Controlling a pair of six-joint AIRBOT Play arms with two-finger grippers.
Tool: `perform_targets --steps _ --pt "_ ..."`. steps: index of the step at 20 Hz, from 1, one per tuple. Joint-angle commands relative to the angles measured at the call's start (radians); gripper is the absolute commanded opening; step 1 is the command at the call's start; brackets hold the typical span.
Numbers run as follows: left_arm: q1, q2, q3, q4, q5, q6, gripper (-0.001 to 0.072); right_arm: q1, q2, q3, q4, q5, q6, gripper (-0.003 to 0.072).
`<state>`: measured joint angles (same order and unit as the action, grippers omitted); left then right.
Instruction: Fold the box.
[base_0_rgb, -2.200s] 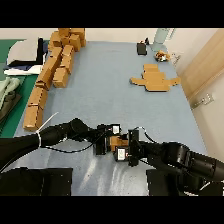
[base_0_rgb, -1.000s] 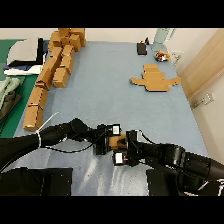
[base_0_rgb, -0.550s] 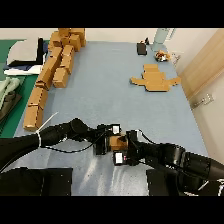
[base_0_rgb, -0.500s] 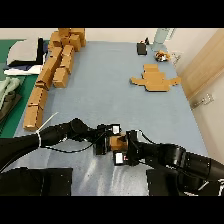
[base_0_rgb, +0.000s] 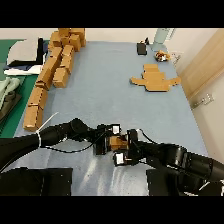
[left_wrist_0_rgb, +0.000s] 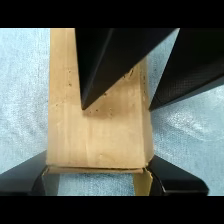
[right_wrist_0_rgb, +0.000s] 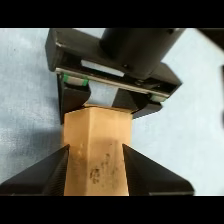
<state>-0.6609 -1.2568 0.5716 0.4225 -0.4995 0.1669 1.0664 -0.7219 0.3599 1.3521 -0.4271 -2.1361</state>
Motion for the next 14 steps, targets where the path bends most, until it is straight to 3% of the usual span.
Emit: perform_targets --steps 1,6,9,10,11,12,14 --pt "0.000 0.000 0.001 0.000 0.000 0.000 0.0605 0.000 0.033 0.002 -0.012 -0.002 0.000 0.0509" --pt "0.000 0.000 0.001 0.000 0.000 0.000 0.0604 0.000 0.041 0.002 -0.021 -0.011 0.000 0.0504" --pt "0.000 0.000 0.001 0.000 0.000 0.000 0.0605 0.000 0.044 0.003 -0.035 -0.010 0.001 0.0450" --pt "0.000 0.000 0.001 0.000 0.000 0.000 0.0604 0.001 0.044 0.003 -0.019 -0.008 0.000 0.0454" --pt "0.000 0.000 0.001 0.000 0.000 0.000 0.0605 0.001 0.043 0.002 0.014 -0.011 0.000 0.0527" --pt "0.000 0.000 0.001 0.000 0.000 0.000 0.0604 0.002 0.043 0.002 0.041 -0.020 -0.001 0.0549" --pt "0.000 0.000 0.001 0.000 0.000 0.000 0.0605 0.001 0.037 0.002 0.046 -0.032 -0.003 0.0549"
